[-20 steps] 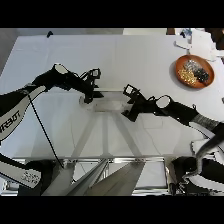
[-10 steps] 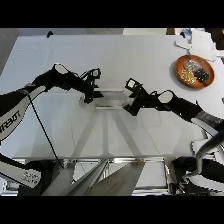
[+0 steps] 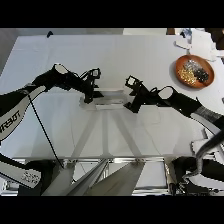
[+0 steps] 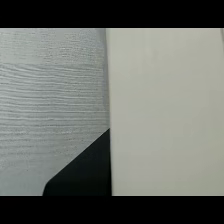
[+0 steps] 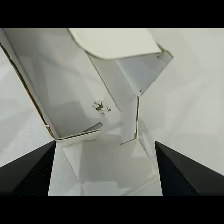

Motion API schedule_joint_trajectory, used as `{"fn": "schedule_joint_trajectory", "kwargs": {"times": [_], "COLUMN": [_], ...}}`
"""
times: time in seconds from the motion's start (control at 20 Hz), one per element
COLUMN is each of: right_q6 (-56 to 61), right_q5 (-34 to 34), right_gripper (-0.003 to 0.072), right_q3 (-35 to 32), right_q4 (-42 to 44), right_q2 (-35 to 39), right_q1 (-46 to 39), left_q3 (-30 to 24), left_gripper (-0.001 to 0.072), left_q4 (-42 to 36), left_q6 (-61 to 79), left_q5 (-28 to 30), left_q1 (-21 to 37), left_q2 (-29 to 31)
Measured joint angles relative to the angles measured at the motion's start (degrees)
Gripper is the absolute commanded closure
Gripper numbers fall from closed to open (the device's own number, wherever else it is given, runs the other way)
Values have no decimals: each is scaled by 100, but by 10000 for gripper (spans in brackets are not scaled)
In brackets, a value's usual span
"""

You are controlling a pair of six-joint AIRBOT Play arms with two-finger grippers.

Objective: Fold the box and place the chain.

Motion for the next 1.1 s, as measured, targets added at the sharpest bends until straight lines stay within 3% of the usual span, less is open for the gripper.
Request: {"fn": "schedule_joint_trajectory", "kwargs": {"times": [0.25, 0.65, 1.1], "right_q6": [-398, -1067, -1987], "right_q5": [221, 1139, 1954], "right_gripper": [-11, -11, -11], "right_q3": [197, 975, 1248], "right_q4": [4, 74, 1012], "right_q2": [-155, -953, -1449], "right_q1": [-116, -306, -535], "left_q3": [0, 2, 0], "left_gripper": [698, 698, 698], "left_q4": [-2, -2, 0], "left_q6": [0, 0, 2], "left_q5": [0, 0, -4], "left_q1": [0, 0, 0], "left_q2": [0, 0, 0]}}
